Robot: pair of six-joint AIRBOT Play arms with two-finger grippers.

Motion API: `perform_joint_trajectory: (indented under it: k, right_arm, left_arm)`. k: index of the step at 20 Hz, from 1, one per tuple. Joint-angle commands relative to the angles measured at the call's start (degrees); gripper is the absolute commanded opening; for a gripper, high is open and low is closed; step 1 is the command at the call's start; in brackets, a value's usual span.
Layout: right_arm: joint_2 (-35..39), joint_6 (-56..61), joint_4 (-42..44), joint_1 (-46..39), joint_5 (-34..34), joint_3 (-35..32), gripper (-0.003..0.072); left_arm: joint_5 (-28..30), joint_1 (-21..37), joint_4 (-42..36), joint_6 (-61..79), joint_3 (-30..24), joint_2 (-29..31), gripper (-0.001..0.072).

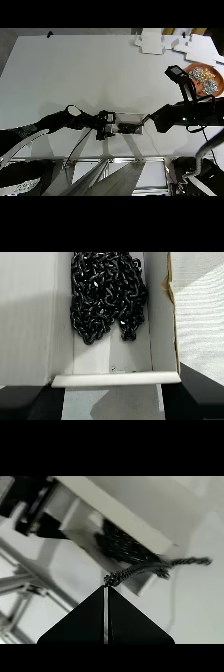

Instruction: Fold the box and place the chain.

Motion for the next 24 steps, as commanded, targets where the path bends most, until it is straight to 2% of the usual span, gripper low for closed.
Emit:
perform_joint_trajectory:
  k: [1,8,15,20,24]
  right_arm:
    - [0.63,-0.26,6.97,2.99,-3.72,0.04,0.0017]
    - [0.63,-3.3,14.01,6.91,-14.32,0.04,0.0017]
    - [0.63,-5.9,18.08,6.91,-19.85,0.11,0.0018]
    - [0.61,-5.81,17.25,6.91,-21.62,0.11,0.0018]
    - [-0.87,-3.54,9.51,6.91,-17.25,0.11,0.0018]
  left_arm:
    - [0.02,0.02,0.0,0.02,0.0,0.04,0.0207]
    - [0.0,0.02,0.0,0.02,0.0,0.02,0.0207]
    - [0.0,0.02,0.0,0.02,0.0,0.02,0.0207]
    - [0.0,0.02,0.0,0.02,0.0,0.02,0.0207]
    - [0.0,0.02,0.0,0.02,0.0,0.04,0.0207]
